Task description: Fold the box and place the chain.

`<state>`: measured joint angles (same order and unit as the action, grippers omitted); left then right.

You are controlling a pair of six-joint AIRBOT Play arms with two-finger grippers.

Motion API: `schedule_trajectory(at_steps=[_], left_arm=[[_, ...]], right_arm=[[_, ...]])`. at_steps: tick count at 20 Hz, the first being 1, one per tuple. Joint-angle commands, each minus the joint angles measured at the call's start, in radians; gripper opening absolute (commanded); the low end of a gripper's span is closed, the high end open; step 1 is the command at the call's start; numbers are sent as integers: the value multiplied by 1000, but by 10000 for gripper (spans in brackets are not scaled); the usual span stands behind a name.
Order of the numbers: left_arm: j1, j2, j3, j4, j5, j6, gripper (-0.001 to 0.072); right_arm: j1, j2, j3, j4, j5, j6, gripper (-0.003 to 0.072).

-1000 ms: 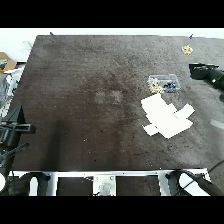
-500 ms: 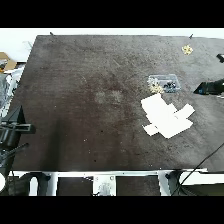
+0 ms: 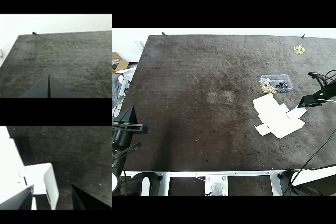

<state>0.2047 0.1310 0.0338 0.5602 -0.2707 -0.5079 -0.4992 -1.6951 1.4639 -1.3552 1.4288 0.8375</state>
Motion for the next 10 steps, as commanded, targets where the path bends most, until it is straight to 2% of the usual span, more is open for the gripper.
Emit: schedule_trajectory(at_steps=[1,5,6,10], left_arm=[[0,1,0,0,0,0,12],[0,1,0,0,0,0,12],[0,1,0,0,0,0,12],[0,1,0,0,0,0,12]], right_arm=[[-1,-47,-6,4,16,-16,437],[-19,-111,-6,115,104,-42,434],[-30,-126,-6,137,130,-42,351],[-78,-132,-8,170,171,-86,334]])
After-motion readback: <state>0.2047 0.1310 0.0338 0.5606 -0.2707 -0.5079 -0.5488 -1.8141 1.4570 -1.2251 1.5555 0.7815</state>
